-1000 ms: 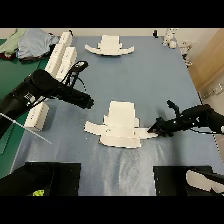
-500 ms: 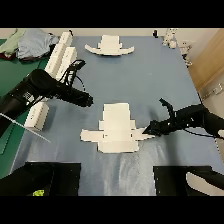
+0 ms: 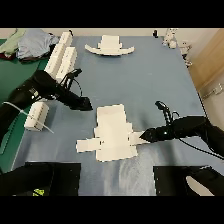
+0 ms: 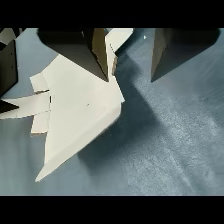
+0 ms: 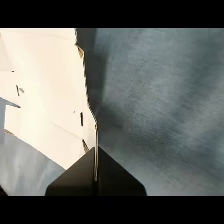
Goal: Fold the box.
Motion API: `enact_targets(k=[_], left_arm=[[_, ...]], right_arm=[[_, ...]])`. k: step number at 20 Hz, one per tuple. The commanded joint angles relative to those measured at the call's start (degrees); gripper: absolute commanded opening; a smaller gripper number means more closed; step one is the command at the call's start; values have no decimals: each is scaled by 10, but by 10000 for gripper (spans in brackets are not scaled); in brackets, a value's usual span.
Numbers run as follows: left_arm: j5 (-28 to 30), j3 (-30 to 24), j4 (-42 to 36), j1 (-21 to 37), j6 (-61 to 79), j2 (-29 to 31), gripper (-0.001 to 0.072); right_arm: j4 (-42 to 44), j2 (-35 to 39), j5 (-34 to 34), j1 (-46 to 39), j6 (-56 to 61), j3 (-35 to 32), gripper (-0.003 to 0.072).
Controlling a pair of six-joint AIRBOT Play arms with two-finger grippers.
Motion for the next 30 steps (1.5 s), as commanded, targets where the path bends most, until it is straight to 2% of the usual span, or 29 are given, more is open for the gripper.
enact_targets(k=[1, 3, 6, 11, 16, 19, 20, 21, 29, 30], left_arm=[[-23, 0, -82, 5, 67, -83, 429], [-47, 0, -106, 4, 90, -127, 429], [-83, 0, -114, 4, 114, -162, 429], [-94, 0, -191, 3, 193, -176, 428], [-138, 0, -182, -4, 213, -195, 420], [-135, 0, -191, -9, 220, -196, 417], [-136, 0, -192, -12, 220, -198, 351], [-136, 0, -190, -17, 222, -201, 222], [-137, 38, -190, -26, 222, -210, 223], [-137, 38, -189, -26, 222, -210, 194]], right_arm=[[-10, 9, 20, 22, 21, -3, -2], [-10, 9, 20, 22, 21, -3, -2], [-10, 9, 22, 22, 21, -3, -2], [-10, 9, 23, 22, 25, -3, -2], [-12, 9, 24, 22, 26, -3, -2], [-21, 9, 24, 22, 32, -3, -2], [-21, 9, 23, 22, 32, -3, -2], [-21, 9, 24, 22, 32, -3, -2], [-32, 9, 19, 22, 32, -3, -2], [-32, 9, 19, 22, 32, -3, -2]])
